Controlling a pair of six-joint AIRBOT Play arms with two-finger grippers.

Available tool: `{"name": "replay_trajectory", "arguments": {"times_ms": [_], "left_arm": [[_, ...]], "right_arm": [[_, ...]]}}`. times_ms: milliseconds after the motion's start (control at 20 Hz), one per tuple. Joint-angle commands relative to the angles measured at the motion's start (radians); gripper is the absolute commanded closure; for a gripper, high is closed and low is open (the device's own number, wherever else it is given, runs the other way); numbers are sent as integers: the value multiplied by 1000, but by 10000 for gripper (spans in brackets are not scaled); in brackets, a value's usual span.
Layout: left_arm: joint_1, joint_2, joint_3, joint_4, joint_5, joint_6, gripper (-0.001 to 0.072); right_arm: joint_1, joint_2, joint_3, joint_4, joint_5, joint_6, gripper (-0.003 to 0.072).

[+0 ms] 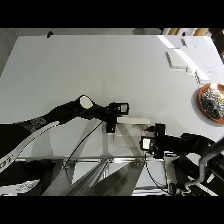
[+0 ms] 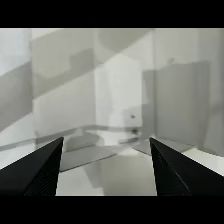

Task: Fold the box and place the chain.

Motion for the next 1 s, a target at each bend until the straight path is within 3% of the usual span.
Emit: {"name": "replay_trajectory", "arguments": {"times_ms": [0, 200, 250, 350, 700, 950], "left_arm": [[-1, 0, -1, 0, 0, 0, 700], [-1, 0, -1, 0, 0, 0, 700], [-1, 0, -1, 0, 0, 0, 700], [-1, 0, -1, 0, 0, 0, 700], [-1, 0, -1, 0, 0, 0, 700], [-1, 0, -1, 0, 0, 0, 700]], "right_arm": [[-63, -3, 24, 14, 1, -9, 111], [6, -2, 22, 55, 135, -6, 107], [45, -2, 14, 50, 148, 3, 73], [111, -2, -19, 31, 105, 2, -2], [82, -76, -51, -50, -96, 59, 13], [-33, -91, 11, 3, -48, 51, 13]]}}
